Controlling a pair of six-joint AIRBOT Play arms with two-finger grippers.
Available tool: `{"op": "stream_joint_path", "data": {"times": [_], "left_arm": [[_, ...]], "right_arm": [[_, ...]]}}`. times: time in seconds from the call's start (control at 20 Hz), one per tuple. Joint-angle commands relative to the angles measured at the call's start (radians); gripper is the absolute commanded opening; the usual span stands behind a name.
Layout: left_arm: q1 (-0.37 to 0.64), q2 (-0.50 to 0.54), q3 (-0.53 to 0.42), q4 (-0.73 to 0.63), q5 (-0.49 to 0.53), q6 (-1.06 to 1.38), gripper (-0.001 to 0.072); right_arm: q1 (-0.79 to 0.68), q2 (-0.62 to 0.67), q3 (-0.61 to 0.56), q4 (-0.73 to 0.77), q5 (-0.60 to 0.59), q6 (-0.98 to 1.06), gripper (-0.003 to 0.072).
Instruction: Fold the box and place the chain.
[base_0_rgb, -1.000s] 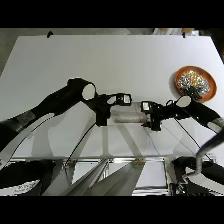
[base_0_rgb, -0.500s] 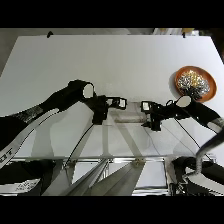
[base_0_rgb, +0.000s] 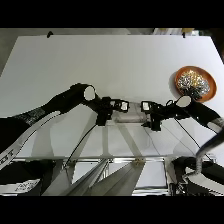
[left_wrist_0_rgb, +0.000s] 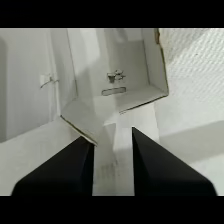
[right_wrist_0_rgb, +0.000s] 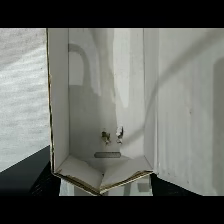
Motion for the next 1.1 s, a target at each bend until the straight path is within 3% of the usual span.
{"op": "stream_joint_path", "data": {"times": [0.0,0.25,0.45,0.7,0.85,0.9,1.0,1.05], "left_arm": [[-0.012,-0.001,-0.001,-0.021,-0.005,0.005,0.0189],[-0.033,-0.016,-0.002,-0.090,0.069,-0.026,0.0129],[-0.057,-0.036,-0.002,-0.096,0.094,-0.149,0.0137],[-0.058,-0.035,-0.002,-0.071,0.082,-0.351,0.0354],[-0.052,-0.006,-0.002,-0.056,0.021,-0.454,0.0346],[-0.045,0.017,-0.002,-0.046,-0.002,-0.490,0.0317],[-0.026,0.079,-0.002,0.002,-0.053,-0.567,0.0101],[-0.013,0.113,-0.002,0.031,-0.086,-0.592,0.0050]], "right_arm": [[0.000,0.000,0.000,0.000,0.000,0.000,0.0435],[0.000,0.000,0.000,0.000,0.000,0.000,0.0435],[0.000,0.000,0.000,0.000,0.000,0.000,0.0435],[0.000,0.000,0.000,0.000,0.000,0.000,0.0435],[0.000,0.000,0.000,0.000,0.000,0.000,0.0435],[0.000,0.000,0.000,0.000,0.000,0.000,0.0435],[0.000,0.000,0.000,0.000,0.000,0.000,0.0435],[0.000,0.000,0.000,0.000,0.000,0.000,0.0435]]}}
